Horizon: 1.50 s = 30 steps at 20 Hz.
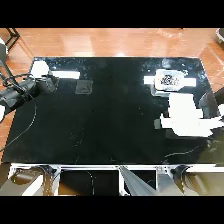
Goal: Fold the box and place the chain.
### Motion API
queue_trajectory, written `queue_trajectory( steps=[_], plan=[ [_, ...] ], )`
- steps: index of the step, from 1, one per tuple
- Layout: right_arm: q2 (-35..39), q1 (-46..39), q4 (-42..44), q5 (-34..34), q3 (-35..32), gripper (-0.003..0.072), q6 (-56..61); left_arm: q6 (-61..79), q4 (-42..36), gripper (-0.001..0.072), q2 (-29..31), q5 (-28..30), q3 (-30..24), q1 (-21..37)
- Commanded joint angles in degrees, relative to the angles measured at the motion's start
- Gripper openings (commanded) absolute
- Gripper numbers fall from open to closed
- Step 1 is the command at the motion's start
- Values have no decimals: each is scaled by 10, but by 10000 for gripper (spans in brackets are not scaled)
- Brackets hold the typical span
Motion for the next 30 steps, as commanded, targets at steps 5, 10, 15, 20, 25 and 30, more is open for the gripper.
queue_trajectory(
  steps=[5, 10, 15, 20, 25, 30],
  plan=[
    [-121, 92, -16, -113, 115, 703, 10, 0, -3, 634, -2, 2, 0, 0],
    [-134, 113, -16, -152, 115, 576, 26, 0, -2, 634, -2, 1, 0, 0],
    [-131, 113, -31, -163, 115, 466, 33, 0, -2, 634, -2, 1, 0, 0],
    [-124, 113, -24, -176, 115, 29, 11, 0, -2, 634, -2, 1, 0, 0],
    [-105, 117, 42, -192, 112, 21, -10, 0, -2, 634, -2, 1, 0, 0],
    [-46, 157, 96, -192, 37, 20, -34, 0, -23, 634, -2, -9, 0, 0]
  ],
)
